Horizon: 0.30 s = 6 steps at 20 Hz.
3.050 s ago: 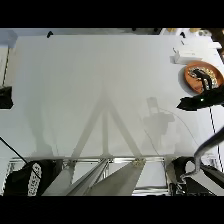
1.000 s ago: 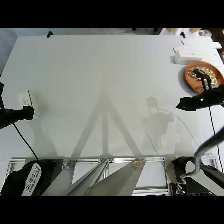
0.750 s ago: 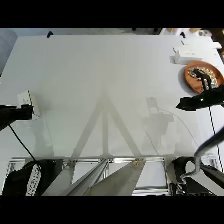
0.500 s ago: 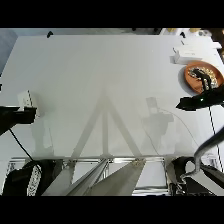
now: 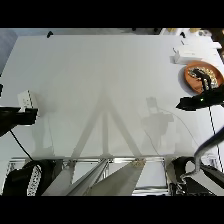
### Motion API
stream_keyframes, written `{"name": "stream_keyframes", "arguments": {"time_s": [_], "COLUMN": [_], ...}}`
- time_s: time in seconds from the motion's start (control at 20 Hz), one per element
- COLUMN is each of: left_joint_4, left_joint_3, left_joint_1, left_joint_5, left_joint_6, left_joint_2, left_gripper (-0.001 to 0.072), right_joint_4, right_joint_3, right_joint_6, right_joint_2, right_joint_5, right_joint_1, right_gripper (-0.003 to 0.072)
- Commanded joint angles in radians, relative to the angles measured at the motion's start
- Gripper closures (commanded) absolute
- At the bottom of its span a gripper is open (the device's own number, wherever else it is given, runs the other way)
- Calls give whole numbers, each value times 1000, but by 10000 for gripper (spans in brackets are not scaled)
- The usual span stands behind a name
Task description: Fold the box and place the chain.
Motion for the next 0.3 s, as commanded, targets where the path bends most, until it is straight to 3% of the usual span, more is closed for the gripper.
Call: {"name": "stream_keyframes", "arguments": {"time_s": [0.0,0.25], "left_joint_4": [0,-30], "left_joint_3": [0,0], "left_joint_1": [-1,-1], "left_joint_5": [3,29], "left_joint_6": [0,0], "left_joint_2": [1,1], "left_gripper": [16,16], "right_joint_4": [0,0], "right_joint_3": [0,0], "right_joint_6": [0,0], "right_joint_2": [1,1], "right_joint_5": [0,0], "right_joint_1": [1,1], "right_gripper": [649,649]}}
